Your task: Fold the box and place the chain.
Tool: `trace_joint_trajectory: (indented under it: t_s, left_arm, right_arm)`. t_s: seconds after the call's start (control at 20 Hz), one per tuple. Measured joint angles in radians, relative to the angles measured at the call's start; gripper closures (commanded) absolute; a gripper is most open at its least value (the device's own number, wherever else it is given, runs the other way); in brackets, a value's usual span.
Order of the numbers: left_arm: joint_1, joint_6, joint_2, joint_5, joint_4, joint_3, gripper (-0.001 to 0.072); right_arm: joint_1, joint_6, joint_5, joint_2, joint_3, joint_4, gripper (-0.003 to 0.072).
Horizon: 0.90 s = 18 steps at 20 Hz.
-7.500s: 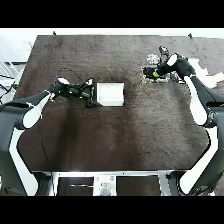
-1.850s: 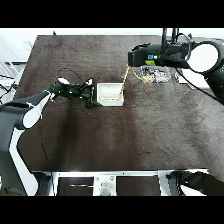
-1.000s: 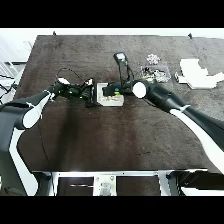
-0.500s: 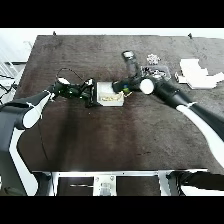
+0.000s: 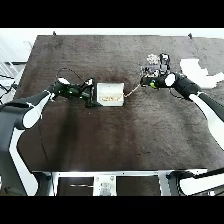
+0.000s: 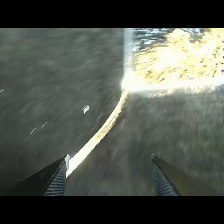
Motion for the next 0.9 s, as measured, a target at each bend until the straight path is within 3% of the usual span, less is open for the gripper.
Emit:
trace_joint_trajectory:
  t_s: [0.05, 0.3, 0.4, 0.65, 0.9]
  left_arm:
    - [0.0, 0.0, 0.0, 0.0, 0.0, 0.0, 0.0355]
    - [0.0, 0.0, 0.0, 0.0, 0.0, 0.0, 0.0355]
    - [0.0, 0.0, 0.0, 0.0, 0.0, 0.0, 0.0355]
    - [0.0, 0.0, 0.0, 0.0, 0.0, 0.0, 0.0355]
    - [0.0, 0.0, 0.0, 0.0, 0.0, 0.0, 0.0354]
  right_arm:
    - [-0.007, -0.013, -0.015, -0.043, 0.024, 0.023, 0.012]
    - [-0.011, -0.05, -0.047, -0.209, 0.17, 0.101, 0.0382]
    - [-0.003, -0.069, -0.053, -0.234, 0.2, 0.127, 0.0669]
    - [0.009, -0.092, 0.0, -0.204, 0.228, 0.166, 0.0678]
    - [0.053, -0.099, 0.136, 0.055, 0.233, 0.077, 0.0679]
